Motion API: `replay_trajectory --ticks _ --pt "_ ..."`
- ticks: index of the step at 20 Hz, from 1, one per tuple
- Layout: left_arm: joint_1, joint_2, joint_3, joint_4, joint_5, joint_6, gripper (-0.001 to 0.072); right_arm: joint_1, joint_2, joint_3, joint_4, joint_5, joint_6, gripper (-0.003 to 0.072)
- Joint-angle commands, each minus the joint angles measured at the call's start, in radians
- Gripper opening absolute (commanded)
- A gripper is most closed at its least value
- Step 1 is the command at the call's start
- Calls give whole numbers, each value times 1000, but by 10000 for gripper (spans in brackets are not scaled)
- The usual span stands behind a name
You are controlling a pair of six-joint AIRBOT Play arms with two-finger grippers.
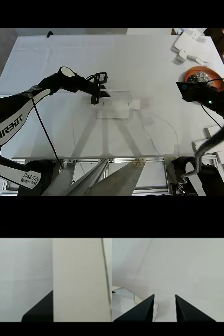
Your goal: Fold the box and place the chain.
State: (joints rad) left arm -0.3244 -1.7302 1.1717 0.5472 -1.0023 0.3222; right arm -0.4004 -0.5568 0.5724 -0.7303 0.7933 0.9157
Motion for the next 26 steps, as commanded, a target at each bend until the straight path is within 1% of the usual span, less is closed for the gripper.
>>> replay_trajectory --ticks 1,4,6,9,10,16,19,21,24,25,26 --pt "13 0 1 3 3 -19 8 -1 1 1 0 0 0 287" --pt "11 0 1 5 -7 -19 7 -1 1 1 0 0 0 287" --pt "11 0 1 24 -36 -20 7 -1 1 1 0 0 0 287" --pt "9 0 1 152 -42 -74 7 -1 1 1 0 0 0 287" --pt "9 0 1 169 -41 -80 7 -1 0 1 0 0 0 287" --pt "9 0 1 91 8 -78 9 -1 1 1 0 0 0 287" --pt "9 0 1 90 6 -79 14 0 0 1 0 11 -5 289" --pt "9 0 1 90 3 -79 14 0 1 1 1 75 -116 293" --pt "9 0 1 90 3 -79 14 0 1 1 2 248 -276 296" --pt "9 0 1 90 3 -79 14 0 1 1 2 303 -340 336" --pt "9 0 1 90 3 -79 14 0 1 1 3 341 -409 440"
